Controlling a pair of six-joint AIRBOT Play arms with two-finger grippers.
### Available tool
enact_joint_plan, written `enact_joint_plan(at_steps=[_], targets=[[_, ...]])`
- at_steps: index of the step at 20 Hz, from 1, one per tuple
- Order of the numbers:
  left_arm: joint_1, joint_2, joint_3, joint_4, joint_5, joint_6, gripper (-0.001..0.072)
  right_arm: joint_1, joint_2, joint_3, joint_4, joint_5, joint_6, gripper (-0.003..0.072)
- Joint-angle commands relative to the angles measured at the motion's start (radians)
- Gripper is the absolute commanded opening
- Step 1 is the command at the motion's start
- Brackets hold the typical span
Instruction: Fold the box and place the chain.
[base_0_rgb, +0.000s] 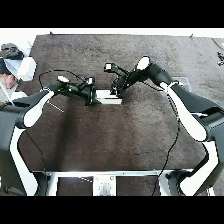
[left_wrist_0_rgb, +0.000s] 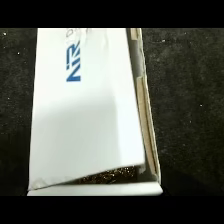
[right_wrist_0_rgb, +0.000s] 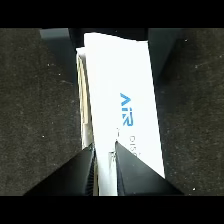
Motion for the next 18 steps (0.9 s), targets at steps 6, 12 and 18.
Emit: enact_joint_plan(at_steps=[6, 12, 18], targets=[[0.000, 0.000, 0.000, 0.000, 0.001, -0.005, 0.0346, 0.000, -0.035, -0.001, 0.000, 0.063, 0.017, 0.0172], [0.000, 0.000, 0.000, 0.000, 0.001, -0.005, 0.0347, -0.017, -0.027, 0.000, 0.048, 0.108, 0.016, 0.0294], [0.000, 0.000, 0.000, 0.000, 0.001, -0.005, 0.0347, -0.111, -0.018, 0.000, 0.312, 0.108, 0.015, 0.0020]])
